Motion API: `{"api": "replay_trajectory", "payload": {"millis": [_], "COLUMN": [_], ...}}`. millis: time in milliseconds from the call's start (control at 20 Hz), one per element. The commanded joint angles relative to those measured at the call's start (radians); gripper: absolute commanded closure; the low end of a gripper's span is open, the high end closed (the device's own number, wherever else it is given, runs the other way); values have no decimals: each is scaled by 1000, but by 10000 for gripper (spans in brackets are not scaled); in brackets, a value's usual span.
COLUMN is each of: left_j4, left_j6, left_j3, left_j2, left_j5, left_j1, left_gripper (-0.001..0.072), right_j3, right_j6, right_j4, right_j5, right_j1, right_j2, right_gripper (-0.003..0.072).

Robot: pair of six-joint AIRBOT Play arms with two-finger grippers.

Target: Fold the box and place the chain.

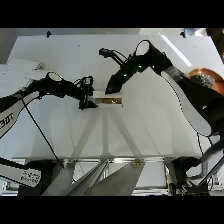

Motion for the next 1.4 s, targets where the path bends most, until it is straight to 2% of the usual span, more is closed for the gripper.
{"api": "replay_trajectory", "payload": {"millis": [0,150,250,350,550,700,850,1000,1350], "left_j4": [0,0,0,0,0,0,0,0,0], "left_j6": [0,0,0,0,0,0,0,0,0], "left_j3": [0,0,0,0,0,0,0,0,0], "left_j2": [0,0,0,0,0,0,0,0,0], "left_j5": [0,0,0,0,0,0,0,0,0], "left_j1": [0,0,0,0,0,0,0,0,0], "left_gripper": [536,536,536,536,536,536,536,536,536], "right_j3": [0,0,0,0,0,0,0,0,0], "right_j6": [-60,-60,-58,-58,-51,-51,-52,-47,50], "right_j4": [-141,-242,-248,-249,-249,-249,-253,-316,-404], "right_j5": [-105,-111,-110,-110,-63,-18,-23,-51,-77], "right_j1": [35,52,59,68,90,113,127,142,146], "right_j2": [7,7,10,16,21,21,21,21,21], "right_gripper": [383,384,395,440,453,442,389,447,473]}}
